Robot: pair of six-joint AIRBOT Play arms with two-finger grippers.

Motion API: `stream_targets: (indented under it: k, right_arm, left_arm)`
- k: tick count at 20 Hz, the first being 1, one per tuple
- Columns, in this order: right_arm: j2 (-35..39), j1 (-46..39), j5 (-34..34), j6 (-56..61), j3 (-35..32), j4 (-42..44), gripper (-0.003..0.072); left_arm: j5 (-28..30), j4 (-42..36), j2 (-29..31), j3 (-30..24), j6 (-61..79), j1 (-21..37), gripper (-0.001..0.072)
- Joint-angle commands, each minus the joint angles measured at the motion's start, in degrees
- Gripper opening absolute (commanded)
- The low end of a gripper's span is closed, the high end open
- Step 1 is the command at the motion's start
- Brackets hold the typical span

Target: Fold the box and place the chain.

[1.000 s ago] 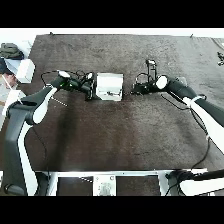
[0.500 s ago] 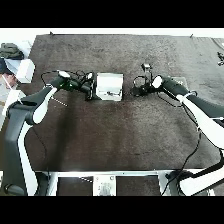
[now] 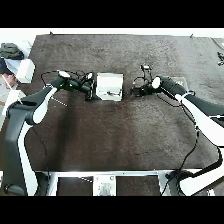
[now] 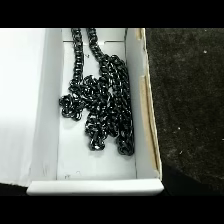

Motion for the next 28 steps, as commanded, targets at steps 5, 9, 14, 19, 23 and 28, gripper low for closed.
stream_targets:
  k: [5, 9, 14, 19, 23, 28]
  right_arm:
    - [14.6, 2.0, 3.8, -0.1, 0.1, 0.0, -0.0017]
    - [23.5, 2.7, 1.6, -0.1, 0.1, -0.1, -0.0018]
    - [28.7, 4.5, -7.1, -0.3, 0.1, 0.7, -0.0018]
    - [30.3, 10.3, -14.7, -1.4, 2.6, 0.7, -0.0017]
    - [30.3, 15.5, -20.0, -3.1, 6.0, 0.7, -0.0018]
    - [29.2, 18.8, -22.5, -3.0, 8.3, 0.7, -0.0018]
  left_arm:
    - [0.0, 0.0, 0.0, 0.0, 0.0, 0.0, 0.0273]
    - [0.0, 0.0, 0.0, 0.0, 0.0, 0.1, 0.0272]
    - [0.0, 0.0, 0.0, 0.0, 0.0, 0.1, 0.0273]
    - [0.0, 0.0, 0.0, 0.0, 0.0, 0.0, 0.0273]
    - [0.0, 0.0, 0.0, 0.0, 0.0, 0.0, 0.0273]
    - [0.0, 0.0, 0.0, 0.0, 0.0, 0.1, 0.0273]
